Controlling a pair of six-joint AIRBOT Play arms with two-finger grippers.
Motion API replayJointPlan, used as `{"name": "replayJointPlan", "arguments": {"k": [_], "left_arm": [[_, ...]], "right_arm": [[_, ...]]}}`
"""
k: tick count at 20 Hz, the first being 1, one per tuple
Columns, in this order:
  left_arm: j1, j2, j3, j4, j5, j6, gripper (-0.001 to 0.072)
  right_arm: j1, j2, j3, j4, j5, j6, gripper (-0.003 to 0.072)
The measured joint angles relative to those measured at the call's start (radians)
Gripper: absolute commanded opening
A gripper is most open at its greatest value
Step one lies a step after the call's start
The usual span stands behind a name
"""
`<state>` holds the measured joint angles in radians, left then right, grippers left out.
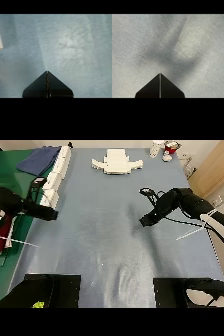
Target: Fold the box.
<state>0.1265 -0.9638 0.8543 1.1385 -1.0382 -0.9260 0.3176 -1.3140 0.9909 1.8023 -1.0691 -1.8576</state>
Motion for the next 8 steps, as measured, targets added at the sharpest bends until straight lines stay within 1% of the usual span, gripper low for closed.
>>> {"name": "replayJointPlan", "arguments": {"k": [2,4,6,8], "left_arm": [[-0.122,-0.035,0.035,-0.003,-0.005,-0.089,0.0013],[-0.222,-0.084,0.071,-0.006,0.008,-0.171,0.0013],[-0.292,-0.127,0.097,-0.006,0.034,-0.224,0.0012],[-0.341,-0.155,0.111,-0.006,0.053,-0.254,0.0013]], "right_arm": [[0.000,0.000,0.000,0.000,0.000,0.000,0.0007],[0.000,0.000,0.000,0.000,0.000,0.000,0.0007],[0.000,0.000,0.000,0.000,0.000,0.000,0.0007],[0.000,0.000,0.000,0.000,0.000,0.000,0.0007]]}}
